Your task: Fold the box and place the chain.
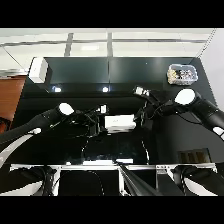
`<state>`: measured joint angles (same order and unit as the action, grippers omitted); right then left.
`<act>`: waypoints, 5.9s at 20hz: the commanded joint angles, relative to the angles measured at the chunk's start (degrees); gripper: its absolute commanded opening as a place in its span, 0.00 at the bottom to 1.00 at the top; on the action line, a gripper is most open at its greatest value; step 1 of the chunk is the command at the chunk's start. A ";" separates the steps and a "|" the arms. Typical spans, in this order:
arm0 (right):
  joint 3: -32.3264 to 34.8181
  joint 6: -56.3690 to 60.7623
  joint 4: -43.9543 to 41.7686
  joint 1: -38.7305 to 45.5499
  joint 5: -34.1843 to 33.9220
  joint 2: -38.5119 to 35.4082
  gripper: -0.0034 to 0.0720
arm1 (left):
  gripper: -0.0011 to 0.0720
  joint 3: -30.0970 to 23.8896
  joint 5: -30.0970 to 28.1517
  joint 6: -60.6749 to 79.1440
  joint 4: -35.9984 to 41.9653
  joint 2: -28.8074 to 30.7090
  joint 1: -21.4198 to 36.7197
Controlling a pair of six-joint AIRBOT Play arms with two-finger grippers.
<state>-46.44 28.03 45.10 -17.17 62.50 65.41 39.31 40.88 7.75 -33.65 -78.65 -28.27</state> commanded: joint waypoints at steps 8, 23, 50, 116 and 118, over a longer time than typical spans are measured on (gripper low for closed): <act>5.46 22.58 -27.74 0.02 -3.21 3.93 0.07 | 0.59 -0.02 0.02 -0.04 0.00 -0.04 -0.04; 5.38 27.54 -17.84 -2.95 -8.44 11.56 0.07 | 0.59 -0.02 0.04 -0.04 0.04 -0.04 -0.04; 1.70 31.52 4.46 26.34 8.83 -11.41 0.07 | 0.99 20.63 4.74 -22.53 -6.14 -5.70 -10.49; 1.73 35.67 2.27 26.34 2.38 -11.37 0.07 | 0.39 33.81 15.74 -77.42 -43.28 -11.26 51.25; 1.73 36.11 2.27 26.34 2.38 -11.37 0.07 | 0.39 36.52 15.72 -77.33 -43.12 -14.47 51.10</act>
<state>-44.73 63.05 48.03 9.19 65.19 54.04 73.34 58.48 -71.55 -78.91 -88.68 22.50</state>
